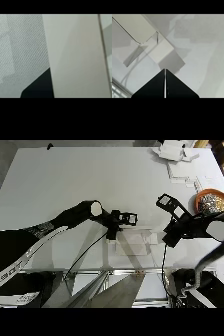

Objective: Fold the box and place the chain.

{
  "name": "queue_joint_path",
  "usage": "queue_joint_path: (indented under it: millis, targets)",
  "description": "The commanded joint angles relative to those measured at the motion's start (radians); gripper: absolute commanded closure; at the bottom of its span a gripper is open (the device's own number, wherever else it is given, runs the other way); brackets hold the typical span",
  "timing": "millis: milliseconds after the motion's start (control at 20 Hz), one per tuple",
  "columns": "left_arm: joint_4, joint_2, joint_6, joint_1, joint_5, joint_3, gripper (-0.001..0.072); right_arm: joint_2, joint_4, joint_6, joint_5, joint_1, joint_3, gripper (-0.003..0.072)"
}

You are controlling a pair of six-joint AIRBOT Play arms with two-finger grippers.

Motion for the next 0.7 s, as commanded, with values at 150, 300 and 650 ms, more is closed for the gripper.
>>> queue_joint_path:
  millis: [150,300,650]
  targets:
    - [0.0,-0.001,0.0,-0.001,0.0,0.001,0.0697,0.0,0.01,-0.007,-0.001,0.0,-0.001,0.0675]
    - [0.0,-0.001,0.0,-0.001,0.0,0.001,0.0697,0.0,0.1,-0.113,-0.035,0.0,-0.008,0.0675]
    - [0.0,-0.001,0.0,-0.001,0.0,0.001,0.0697,0.001,0.319,-0.41,-0.062,0.003,-0.192,0.0676]
